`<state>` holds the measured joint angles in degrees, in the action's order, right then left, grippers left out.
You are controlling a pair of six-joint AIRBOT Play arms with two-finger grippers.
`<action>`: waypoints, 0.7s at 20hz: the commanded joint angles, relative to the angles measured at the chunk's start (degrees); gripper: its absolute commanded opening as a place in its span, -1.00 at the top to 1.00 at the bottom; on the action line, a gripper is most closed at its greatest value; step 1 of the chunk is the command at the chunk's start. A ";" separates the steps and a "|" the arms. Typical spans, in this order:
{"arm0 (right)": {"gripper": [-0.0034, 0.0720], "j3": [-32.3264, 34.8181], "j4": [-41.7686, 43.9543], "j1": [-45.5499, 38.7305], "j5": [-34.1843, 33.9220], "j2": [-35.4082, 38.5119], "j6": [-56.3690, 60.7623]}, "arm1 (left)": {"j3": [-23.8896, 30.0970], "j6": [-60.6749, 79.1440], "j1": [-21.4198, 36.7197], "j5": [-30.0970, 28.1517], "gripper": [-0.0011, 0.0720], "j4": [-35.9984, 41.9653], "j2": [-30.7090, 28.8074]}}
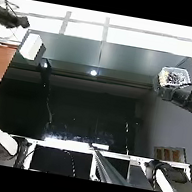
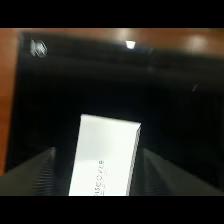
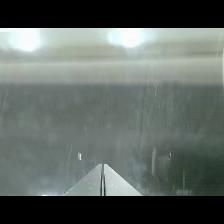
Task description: Fold the box and place the chain.
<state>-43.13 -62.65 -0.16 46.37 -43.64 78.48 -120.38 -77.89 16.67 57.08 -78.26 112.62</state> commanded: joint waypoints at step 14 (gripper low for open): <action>0.87 -2.93 -0.59 0.04 -5.14 1.29 -20.22 | 74.29 -6.54 -28.48 -24.63 0.91 -2.27 -67.49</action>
<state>-51.70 -62.63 -0.12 50.74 -43.13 61.63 -66.32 -84.01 -5.54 43.16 -79.64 57.54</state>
